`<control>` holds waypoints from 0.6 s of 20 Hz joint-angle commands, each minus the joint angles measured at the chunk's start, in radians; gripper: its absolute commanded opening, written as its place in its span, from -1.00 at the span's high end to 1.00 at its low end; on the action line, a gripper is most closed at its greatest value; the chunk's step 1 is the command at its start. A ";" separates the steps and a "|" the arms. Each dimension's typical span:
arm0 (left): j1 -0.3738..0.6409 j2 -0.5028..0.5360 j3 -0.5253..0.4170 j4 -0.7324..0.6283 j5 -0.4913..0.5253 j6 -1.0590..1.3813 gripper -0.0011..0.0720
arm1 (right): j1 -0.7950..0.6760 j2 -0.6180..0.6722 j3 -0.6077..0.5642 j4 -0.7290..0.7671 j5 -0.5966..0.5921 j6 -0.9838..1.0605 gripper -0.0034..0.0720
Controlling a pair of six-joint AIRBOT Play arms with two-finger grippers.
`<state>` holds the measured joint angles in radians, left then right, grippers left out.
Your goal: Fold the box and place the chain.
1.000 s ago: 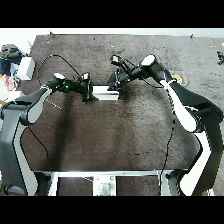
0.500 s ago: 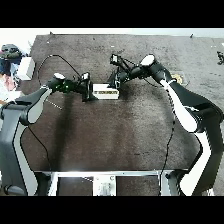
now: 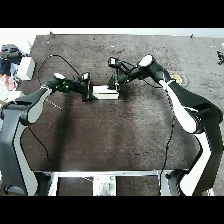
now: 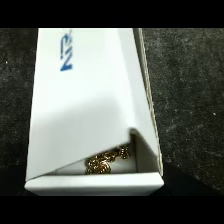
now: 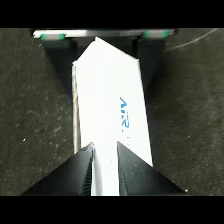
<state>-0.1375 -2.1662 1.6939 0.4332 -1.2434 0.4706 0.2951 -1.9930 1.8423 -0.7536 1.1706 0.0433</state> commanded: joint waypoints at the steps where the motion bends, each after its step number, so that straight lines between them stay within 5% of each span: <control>1: 0.000 0.000 0.000 0.001 -0.002 0.001 0.18 | 0.020 0.000 0.000 -0.084 -0.012 0.028 0.51; 12: 0.000 0.000 0.000 0.001 -0.002 0.001 0.18 | 0.028 0.019 0.001 -0.110 -0.088 0.055 0.51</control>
<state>-0.1371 -2.1666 1.6939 0.4313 -1.2385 0.4690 0.3225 -1.9858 1.8420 -0.8593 1.1152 0.0906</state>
